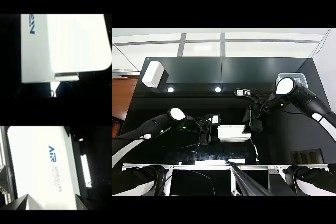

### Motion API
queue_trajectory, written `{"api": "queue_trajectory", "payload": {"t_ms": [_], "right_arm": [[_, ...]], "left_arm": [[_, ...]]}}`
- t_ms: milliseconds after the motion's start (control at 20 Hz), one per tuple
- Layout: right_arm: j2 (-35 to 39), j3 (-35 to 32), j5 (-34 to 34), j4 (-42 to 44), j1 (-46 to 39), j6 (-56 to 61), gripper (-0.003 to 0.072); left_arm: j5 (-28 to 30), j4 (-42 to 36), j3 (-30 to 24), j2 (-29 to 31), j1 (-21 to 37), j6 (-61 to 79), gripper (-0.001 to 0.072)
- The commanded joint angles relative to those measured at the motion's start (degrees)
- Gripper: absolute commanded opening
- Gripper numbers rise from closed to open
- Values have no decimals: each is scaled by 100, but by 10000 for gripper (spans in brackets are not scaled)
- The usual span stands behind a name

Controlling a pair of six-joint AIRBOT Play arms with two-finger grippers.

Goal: Fold the box and place the chain.

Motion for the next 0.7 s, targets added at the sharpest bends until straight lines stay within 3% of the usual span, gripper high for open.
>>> {"api": "queue_trajectory", "payload": {"t_ms": [0, 100, 400, 650], "right_arm": [[4, -2, 96, -72, 87, -85, 720], [4, -2, 114, -122, 87, -76, 720], [20, -2, -662, -457, 334, 87, 680], [498, -4, -723, -931, 350, 328, 680]], "left_arm": [[-2, 2, 4, -4, -2, 2, 396], [-2, 2, 4, -4, -2, 2, 396], [-4, 2, 4, -4, -2, 2, 396], [-4, 2, 4, -4, -2, 2, 396]]}}
